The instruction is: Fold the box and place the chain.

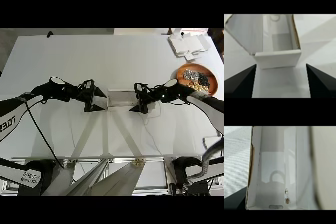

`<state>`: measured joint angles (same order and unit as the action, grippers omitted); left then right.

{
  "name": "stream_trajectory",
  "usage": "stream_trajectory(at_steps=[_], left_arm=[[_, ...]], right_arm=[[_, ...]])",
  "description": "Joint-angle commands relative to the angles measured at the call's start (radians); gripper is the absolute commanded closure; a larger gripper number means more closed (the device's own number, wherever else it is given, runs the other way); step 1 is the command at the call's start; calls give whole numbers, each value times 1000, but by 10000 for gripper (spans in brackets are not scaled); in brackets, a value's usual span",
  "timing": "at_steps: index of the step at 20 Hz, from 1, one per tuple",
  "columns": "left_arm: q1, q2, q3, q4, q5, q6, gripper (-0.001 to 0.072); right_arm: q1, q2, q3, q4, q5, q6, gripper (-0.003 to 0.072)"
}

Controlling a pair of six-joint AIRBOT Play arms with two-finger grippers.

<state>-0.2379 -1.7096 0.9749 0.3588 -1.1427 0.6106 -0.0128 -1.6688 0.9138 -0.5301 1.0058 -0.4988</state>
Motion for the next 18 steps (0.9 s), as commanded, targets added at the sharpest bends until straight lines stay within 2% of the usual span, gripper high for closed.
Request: stream_trajectory(at_steps=[1, 4, 18], left_arm=[[-32, -6, 0, -14, 19, 16, 12], [-44, -4, 0, -35, 63, -10, 13], [-42, -1, 0, -27, 107, -53, 13]], right_arm=[[0, 0, 1, 0, 0, 0, 264], [0, 0, 1, 0, 0, 0, 264], [0, 0, 1, 0, 0, 0, 264]])
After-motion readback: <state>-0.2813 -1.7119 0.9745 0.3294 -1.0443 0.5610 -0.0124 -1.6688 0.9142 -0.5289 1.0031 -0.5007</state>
